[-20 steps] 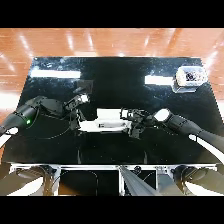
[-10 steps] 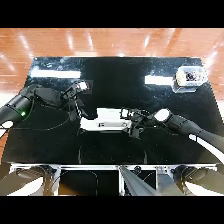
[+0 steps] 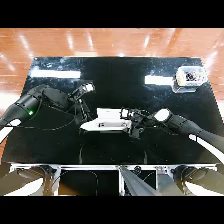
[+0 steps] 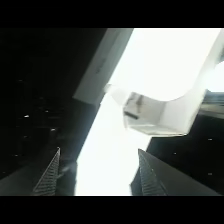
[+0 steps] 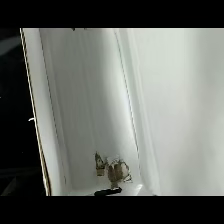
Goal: Fold the box and place the chain.
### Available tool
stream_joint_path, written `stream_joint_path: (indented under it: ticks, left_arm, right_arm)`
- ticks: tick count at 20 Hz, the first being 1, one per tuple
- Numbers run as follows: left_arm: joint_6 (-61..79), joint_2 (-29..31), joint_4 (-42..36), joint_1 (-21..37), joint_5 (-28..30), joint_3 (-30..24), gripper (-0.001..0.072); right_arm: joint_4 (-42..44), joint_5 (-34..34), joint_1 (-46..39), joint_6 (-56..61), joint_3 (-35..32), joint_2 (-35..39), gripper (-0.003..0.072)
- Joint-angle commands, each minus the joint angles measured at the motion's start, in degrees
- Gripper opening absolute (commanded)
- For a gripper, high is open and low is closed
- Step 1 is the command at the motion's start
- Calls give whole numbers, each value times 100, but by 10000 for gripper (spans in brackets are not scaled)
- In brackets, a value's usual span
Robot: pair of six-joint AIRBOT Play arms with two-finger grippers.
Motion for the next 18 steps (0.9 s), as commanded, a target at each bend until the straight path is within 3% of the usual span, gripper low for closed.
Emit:
stream_joint_path:
  ticks: [1,6,11,18]
  left_arm:
    - [-98,-24,-203,105,216,0,565]
    - [24,37,-955,782,428,-361,565]
    - [1405,149,-944,199,-98,-509,565]
    - [1504,129,-52,-304,-866,-1220,551]
  right_arm:
    - [0,0,0,0,2,-4,544]
    - [0,2,0,0,0,-4,544]
    - [0,0,0,-2,0,-4,544]
    - [0,0,0,0,2,-4,544]
